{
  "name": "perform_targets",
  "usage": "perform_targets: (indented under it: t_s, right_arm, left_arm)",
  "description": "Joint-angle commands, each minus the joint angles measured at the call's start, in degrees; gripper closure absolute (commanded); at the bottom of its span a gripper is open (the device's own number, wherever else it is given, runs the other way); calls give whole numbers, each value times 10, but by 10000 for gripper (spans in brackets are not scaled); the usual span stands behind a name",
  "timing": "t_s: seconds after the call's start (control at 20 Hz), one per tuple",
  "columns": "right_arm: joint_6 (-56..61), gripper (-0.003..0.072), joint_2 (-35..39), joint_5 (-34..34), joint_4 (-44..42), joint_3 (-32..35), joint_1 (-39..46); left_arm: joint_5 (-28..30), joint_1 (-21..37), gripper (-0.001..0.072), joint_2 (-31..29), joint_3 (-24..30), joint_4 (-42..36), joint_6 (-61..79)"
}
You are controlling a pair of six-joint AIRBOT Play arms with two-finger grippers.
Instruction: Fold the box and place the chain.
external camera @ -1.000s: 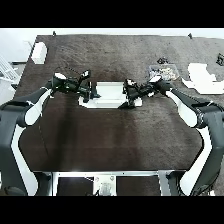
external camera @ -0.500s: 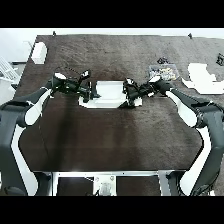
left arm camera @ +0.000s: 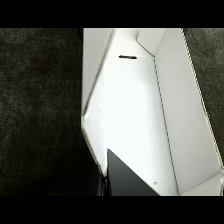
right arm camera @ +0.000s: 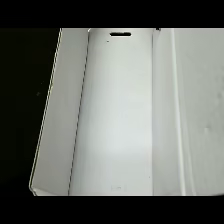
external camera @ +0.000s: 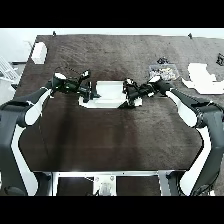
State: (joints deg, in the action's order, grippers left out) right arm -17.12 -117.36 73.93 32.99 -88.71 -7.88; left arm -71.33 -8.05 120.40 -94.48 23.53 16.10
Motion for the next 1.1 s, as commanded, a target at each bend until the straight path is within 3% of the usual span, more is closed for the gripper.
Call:
perform_targets:
  t_s: [0.0,0.7,0.75,0.8,0.85,1.05]
  right_arm:
    - [1,65,0,0,2,-1,0]
    - [0,73,0,-5,29,-12,-3]
    - [0,87,0,-5,29,-12,-3]
    - [0,200,0,-4,29,-12,-3]
    - [0,220,0,-4,29,-12,-3]
    - [0,175,0,-4,28,-12,-3]
  left_arm:
    - [0,0,687,0,0,0,0]
    - [0,0,687,0,0,0,0]
    - [0,0,687,0,0,0,0]
    - [0,0,687,0,0,0,0]
    - [0,0,687,0,0,0,0]
    - [0,0,687,0,0,0,0]
